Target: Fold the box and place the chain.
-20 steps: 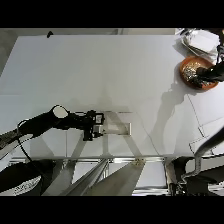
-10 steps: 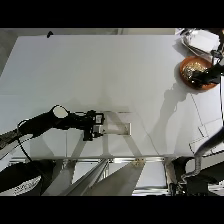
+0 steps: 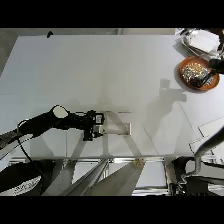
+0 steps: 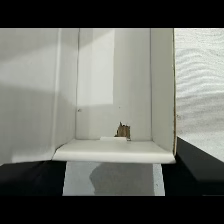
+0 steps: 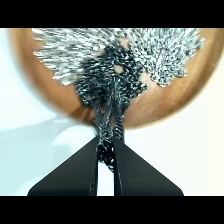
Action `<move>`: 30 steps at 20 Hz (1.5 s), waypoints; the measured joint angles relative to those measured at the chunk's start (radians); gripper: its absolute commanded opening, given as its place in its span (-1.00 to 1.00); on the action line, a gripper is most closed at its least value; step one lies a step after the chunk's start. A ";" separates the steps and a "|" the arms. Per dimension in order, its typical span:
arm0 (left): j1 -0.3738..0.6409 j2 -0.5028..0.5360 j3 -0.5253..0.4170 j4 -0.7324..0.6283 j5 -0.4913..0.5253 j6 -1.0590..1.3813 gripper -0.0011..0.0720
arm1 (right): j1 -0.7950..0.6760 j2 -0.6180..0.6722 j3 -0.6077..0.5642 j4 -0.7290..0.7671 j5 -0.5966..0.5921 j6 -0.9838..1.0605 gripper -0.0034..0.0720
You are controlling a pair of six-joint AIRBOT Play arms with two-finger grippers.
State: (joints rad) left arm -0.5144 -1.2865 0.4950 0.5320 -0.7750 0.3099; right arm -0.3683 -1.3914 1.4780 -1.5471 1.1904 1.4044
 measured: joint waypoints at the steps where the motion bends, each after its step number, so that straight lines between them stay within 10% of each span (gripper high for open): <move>1: 0.000 0.000 0.000 0.000 0.000 0.000 -0.88 | 0.014 0.060 0.000 0.003 0.024 -0.008 -0.88; 10: 0.000 0.000 0.000 0.000 0.000 0.000 -0.88 | 0.192 0.469 0.000 0.142 0.239 -0.017 -0.88; 20: 0.000 0.000 0.000 0.000 0.000 0.000 -0.88 | 0.473 0.607 -0.003 0.308 0.471 0.068 -0.88; 30: 0.000 0.000 0.000 0.000 0.000 0.000 -0.88 | 1.022 0.599 -0.139 0.214 0.316 0.291 -0.88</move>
